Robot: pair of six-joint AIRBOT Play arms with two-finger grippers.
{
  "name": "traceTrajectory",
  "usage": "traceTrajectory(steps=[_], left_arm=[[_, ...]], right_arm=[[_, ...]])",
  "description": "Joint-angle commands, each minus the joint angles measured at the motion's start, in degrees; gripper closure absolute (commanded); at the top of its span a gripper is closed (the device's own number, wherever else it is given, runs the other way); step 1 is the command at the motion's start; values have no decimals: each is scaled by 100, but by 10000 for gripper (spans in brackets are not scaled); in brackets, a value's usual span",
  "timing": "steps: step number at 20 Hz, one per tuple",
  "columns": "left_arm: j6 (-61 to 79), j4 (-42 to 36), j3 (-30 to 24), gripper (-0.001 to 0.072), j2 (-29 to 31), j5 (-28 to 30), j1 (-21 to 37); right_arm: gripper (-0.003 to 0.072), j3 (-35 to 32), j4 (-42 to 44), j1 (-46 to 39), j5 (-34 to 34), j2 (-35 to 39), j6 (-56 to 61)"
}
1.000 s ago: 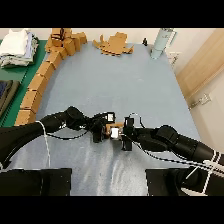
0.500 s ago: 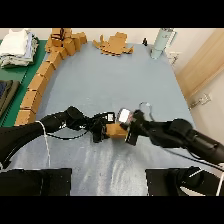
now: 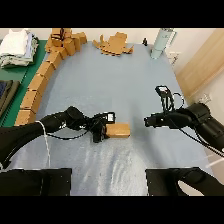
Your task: Fold the box.
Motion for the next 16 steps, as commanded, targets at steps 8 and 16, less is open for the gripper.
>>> traceTrajectory(steps=[8,16], left_arm=[[-3620,669,765,201,516,1700,979],[-6730,3230,3139,201,-1604,55,3659]], right_arm=[[677,15,1327,-223,310,-802,573],[677,13,1412,-223,737,-809,575]])
